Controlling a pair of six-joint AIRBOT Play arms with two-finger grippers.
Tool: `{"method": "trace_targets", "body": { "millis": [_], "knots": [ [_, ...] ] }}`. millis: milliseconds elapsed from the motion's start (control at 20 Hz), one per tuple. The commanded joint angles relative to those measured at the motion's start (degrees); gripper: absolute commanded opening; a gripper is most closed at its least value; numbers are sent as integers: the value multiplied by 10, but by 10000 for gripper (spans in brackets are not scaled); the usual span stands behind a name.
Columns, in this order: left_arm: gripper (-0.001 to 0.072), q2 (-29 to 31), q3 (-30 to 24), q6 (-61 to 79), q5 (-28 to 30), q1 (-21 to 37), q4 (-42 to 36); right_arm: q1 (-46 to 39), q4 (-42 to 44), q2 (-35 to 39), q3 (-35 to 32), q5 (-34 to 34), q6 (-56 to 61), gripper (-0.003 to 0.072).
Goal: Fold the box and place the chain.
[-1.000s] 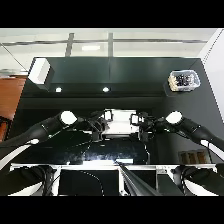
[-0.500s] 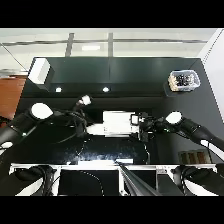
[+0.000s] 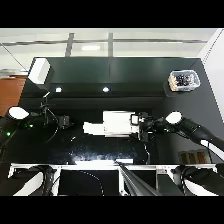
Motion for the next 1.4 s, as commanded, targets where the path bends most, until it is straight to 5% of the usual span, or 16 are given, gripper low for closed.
{"method": "trace_targets", "body": {
  "millis": [0,250,600,750,800,850,900,1100,1350],
  "knots": [
    [30,-35,-36,-65,14,5,-71,1,0,0,0,0,0,529],
    [28,-146,-35,52,-10,-61,-219,0,0,0,0,0,0,529],
    [30,-187,12,63,-2,-129,-234,0,0,0,0,0,0,529],
    [187,-186,43,80,-38,-132,-220,0,0,0,0,0,0,529],
    [320,-186,55,80,-51,-133,-206,0,0,0,0,0,0,529],
    [530,-185,65,80,-63,-134,-190,0,0,0,0,0,0,529],
    [642,-185,75,78,-78,-134,-180,0,0,0,0,0,0,529],
    [641,-168,102,73,-99,-152,-179,0,0,0,0,0,0,529],
    [635,-149,106,26,-27,-211,-167,0,0,0,0,0,0,529]
  ]
}}
